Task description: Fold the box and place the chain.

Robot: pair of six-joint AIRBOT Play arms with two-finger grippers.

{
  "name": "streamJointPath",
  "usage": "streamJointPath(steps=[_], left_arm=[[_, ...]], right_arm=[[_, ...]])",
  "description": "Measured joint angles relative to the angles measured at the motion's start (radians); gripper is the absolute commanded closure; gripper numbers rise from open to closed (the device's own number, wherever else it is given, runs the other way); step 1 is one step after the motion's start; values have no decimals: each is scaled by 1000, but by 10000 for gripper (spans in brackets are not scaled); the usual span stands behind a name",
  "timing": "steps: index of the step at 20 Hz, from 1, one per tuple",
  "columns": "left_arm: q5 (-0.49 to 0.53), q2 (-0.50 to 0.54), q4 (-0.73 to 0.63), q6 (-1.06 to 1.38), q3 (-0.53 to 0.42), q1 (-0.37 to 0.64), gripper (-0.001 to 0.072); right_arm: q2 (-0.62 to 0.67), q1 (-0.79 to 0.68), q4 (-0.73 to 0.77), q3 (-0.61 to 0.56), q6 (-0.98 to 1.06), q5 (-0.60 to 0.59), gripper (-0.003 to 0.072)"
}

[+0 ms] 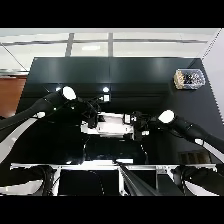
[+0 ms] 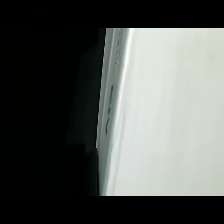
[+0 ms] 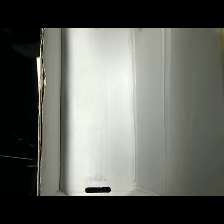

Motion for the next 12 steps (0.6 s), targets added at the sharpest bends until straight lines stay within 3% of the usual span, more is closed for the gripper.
streamJointPath(steps=[12], left_arm=[[-5,0,-5,-18,0,-2,685]], right_arm=[[-43,2,-17,0,-9,-20,15]])
